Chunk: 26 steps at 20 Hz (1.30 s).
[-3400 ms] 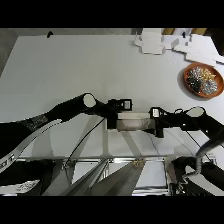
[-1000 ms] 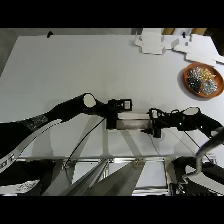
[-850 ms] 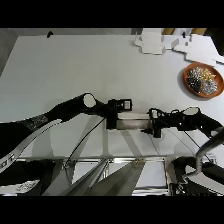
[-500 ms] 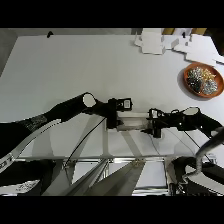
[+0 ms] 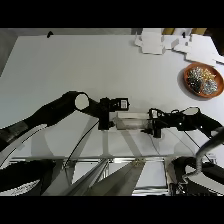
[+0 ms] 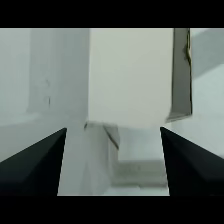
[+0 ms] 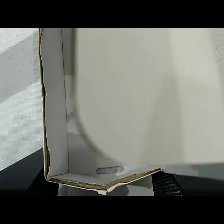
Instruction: Fold the box and place the chain.
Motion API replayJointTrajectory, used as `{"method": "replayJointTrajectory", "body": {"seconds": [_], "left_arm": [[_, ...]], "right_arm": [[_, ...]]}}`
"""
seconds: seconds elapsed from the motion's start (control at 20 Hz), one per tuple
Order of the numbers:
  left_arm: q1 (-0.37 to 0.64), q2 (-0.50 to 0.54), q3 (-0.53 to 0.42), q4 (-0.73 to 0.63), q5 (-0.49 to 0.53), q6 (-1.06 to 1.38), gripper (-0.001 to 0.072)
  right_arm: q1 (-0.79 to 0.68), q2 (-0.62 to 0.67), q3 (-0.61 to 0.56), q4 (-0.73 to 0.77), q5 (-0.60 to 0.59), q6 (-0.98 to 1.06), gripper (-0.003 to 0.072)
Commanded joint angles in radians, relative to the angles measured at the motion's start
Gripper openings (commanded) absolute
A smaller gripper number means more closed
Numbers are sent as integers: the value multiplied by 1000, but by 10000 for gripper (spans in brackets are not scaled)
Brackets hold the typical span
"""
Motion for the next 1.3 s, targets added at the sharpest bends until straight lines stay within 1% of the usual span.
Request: {"method": "replayJointTrajectory", "body": {"seconds": [0.0, 0.1, 0.15, 0.2, 0.25, 0.3, 0.4, 0.5, 0.6, 0.75, 0.85, 0.9, 1.0, 1.15, 1.25], "left_arm": [[-6, 92, 1, 151, -128, -178, 583], [-30, 121, 1, 144, -219, -178, 169], [-51, 123, 1, 143, -254, -179, -4], [-78, 122, 1, 134, -268, -183, -1], [-109, 122, 1, 117, -254, -206, -1], [-139, 122, 1, 94, -216, -214, -1], [-195, 122, 1, 43, -66, -217, -1], [-222, 116, 1, 10, 97, -218, 3], [-219, 89, 1, -33, 217, -220, 4], [-192, 32, 2, -147, 433, -220, 2], [-164, -3, 2, -191, 541, -220, 2], [-144, -24, 2, -216, 568, -220, 2], [-99, -74, 2, -267, 561, -220, 2], [-40, -151, 2, -283, 454, -220, 2], [-27, -162, 2, -282, 437, -219, 2]], "right_arm": [[0, 0, 0, 1, 0, 0, 396], [0, 0, 0, 1, 1, 0, 396], [0, 0, 0, 1, 1, 0, 396], [0, 0, 0, 1, 1, 0, 396], [0, 0, 0, 1, 1, 0, 396], [0, 0, 0, 1, 1, 0, 396], [0, 0, 0, 1, 1, 0, 396], [0, 0, 0, 1, 1, 0, 396], [0, 0, 0, 0, 3, 0, 396], [0, 0, 0, 1, 3, 0, 396], [0, 0, 0, 1, 3, 0, 396], [0, 0, 0, 1, 3, 0, 396], [0, 0, 0, 1, 3, 0, 396], [0, 0, 0, 1, 3, 0, 396], [0, 0, 0, 1, 3, 0, 396]]}}
